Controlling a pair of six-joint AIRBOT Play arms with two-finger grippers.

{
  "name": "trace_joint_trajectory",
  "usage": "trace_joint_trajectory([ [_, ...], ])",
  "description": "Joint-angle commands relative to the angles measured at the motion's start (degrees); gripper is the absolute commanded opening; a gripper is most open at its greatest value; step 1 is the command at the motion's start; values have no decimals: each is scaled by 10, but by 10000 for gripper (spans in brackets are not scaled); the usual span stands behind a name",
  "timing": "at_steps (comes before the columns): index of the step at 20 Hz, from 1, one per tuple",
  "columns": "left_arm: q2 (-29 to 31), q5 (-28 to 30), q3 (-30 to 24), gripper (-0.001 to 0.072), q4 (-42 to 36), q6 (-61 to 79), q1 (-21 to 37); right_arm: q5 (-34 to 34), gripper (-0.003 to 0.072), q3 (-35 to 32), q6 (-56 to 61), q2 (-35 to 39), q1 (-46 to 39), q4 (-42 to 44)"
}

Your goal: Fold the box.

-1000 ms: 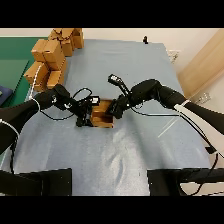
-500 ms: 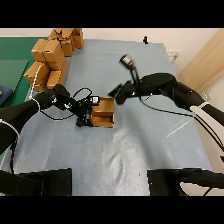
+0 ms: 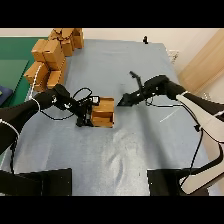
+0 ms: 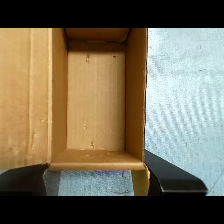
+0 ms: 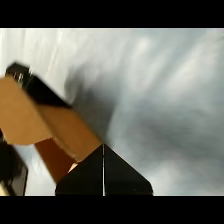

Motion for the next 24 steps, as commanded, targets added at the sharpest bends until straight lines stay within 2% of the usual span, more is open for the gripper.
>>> trace_joint_trajectory([
  [1,0,-2,0,54,0,-1,0,-61,4,27,-83,-12,56,27],
  [4,0,-2,0,54,0,-1,0,-27,3,63,-157,16,101,21],
  [6,0,-3,0,54,0,-3,0,-4,3,63,-203,42,108,8],
  [11,0,-1,0,54,0,-15,0,-57,4,62,-184,72,108,-137],
  [13,0,-3,0,54,0,-15,0,-45,8,62,-187,71,111,-148],
  [15,0,-2,0,53,0,-15,0,-4,162,62,-203,71,118,-143],
  [18,0,-3,0,54,0,-15,0,9,177,62,-233,71,126,-138],
  [19,0,-3,0,54,0,-15,0,5,228,62,-241,71,132,-140],
  [20,0,-3,0,54,0,-15,0,2,237,62,-256,71,137,-140],
  [24,0,-3,0,54,0,-15,0,2,237,62,-264,71,158,-141],
])
